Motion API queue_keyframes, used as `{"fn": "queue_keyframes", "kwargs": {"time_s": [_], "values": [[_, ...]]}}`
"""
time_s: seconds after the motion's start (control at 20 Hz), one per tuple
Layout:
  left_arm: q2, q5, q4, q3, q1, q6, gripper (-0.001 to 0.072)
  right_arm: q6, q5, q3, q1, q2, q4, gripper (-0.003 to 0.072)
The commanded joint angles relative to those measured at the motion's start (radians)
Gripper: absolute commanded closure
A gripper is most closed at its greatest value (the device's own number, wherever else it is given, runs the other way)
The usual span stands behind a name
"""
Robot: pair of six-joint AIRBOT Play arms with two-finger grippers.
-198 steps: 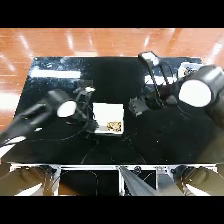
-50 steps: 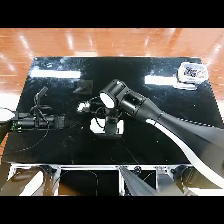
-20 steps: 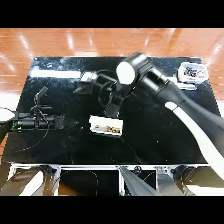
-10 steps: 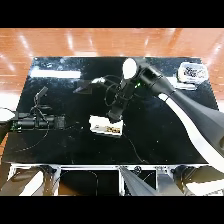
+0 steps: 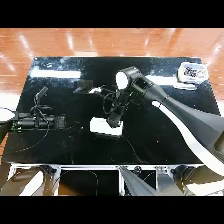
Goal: Fold the box and place the chain.
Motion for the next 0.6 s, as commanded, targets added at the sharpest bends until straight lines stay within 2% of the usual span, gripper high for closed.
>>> {"fn": "queue_keyframes", "kwargs": {"time_s": [0.0, 0.2, 0.55], "values": [[0.0, 0.0, 0.0, 0.001, 0.001, 0.0, 0.0089, -0.014, 0.007, -0.002, 0.038, -0.001, -0.022, -0.0034], [0.0, 0.0, 0.0, 0.001, 0.001, 0.001, 0.0089, 0.004, 0.025, -0.002, 0.092, 0.0, -0.071, -0.0034], [0.0, 0.0, 0.0, 0.001, 0.001, 0.001, 0.0089, 0.016, -0.021, -0.002, 0.113, -0.001, -0.164, -0.0034]]}}
